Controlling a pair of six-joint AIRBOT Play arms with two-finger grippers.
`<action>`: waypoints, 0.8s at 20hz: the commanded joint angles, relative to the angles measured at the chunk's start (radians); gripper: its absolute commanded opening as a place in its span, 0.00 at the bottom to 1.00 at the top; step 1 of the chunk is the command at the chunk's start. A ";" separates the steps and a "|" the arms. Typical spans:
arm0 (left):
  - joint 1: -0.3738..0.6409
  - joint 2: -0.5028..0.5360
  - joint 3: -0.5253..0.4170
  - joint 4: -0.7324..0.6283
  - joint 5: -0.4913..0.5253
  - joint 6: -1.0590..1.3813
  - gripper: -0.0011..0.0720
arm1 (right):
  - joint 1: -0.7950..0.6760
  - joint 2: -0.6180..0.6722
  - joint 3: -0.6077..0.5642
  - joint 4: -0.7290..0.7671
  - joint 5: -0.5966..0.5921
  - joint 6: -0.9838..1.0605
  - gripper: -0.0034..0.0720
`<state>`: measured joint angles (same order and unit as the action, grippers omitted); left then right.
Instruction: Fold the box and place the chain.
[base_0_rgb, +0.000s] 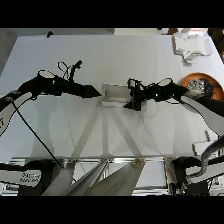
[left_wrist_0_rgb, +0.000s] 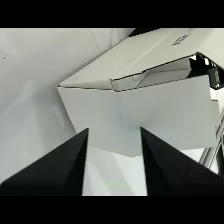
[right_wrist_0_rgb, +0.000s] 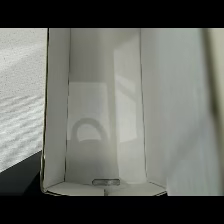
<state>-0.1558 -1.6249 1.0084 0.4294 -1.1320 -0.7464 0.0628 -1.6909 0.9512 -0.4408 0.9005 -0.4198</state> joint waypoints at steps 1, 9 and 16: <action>-0.006 -0.001 0.000 -0.002 0.001 0.022 0.65 | 0.000 0.000 0.000 0.000 0.000 0.000 0.73; -0.050 -0.001 0.000 0.003 0.082 0.021 0.75 | 0.000 0.000 0.000 0.000 0.000 0.000 0.73; -0.058 -0.003 0.000 0.119 0.134 0.011 0.75 | 0.000 0.000 0.000 0.000 0.000 0.000 0.73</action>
<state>-0.2115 -1.6260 1.0084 0.4973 -1.0157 -0.7284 0.0628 -1.6909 0.9512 -0.4416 0.9001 -0.4202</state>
